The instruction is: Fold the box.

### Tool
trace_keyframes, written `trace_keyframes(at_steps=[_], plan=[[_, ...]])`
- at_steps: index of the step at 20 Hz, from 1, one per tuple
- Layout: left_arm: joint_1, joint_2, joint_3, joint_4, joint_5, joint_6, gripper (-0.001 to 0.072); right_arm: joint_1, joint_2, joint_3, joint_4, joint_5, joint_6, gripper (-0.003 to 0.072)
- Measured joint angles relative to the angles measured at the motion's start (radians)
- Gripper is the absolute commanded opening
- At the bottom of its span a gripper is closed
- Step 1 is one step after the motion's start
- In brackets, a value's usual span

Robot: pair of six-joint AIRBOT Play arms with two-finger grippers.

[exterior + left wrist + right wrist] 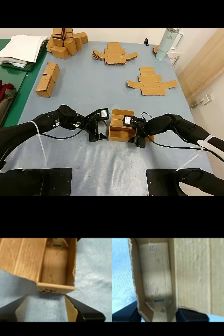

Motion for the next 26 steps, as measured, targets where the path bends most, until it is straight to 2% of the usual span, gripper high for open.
trace_keyframes(at_steps=[10,26], plan=[[-0.016,-0.023,0.010,0.018,-0.033,0.028,0.0691,0.000,0.000,0.000,0.000,0.000,0.000,0.0514],[-0.077,-0.053,0.046,0.000,0.003,0.010,0.0691,0.000,0.000,0.000,0.000,0.000,0.000,0.0514]])
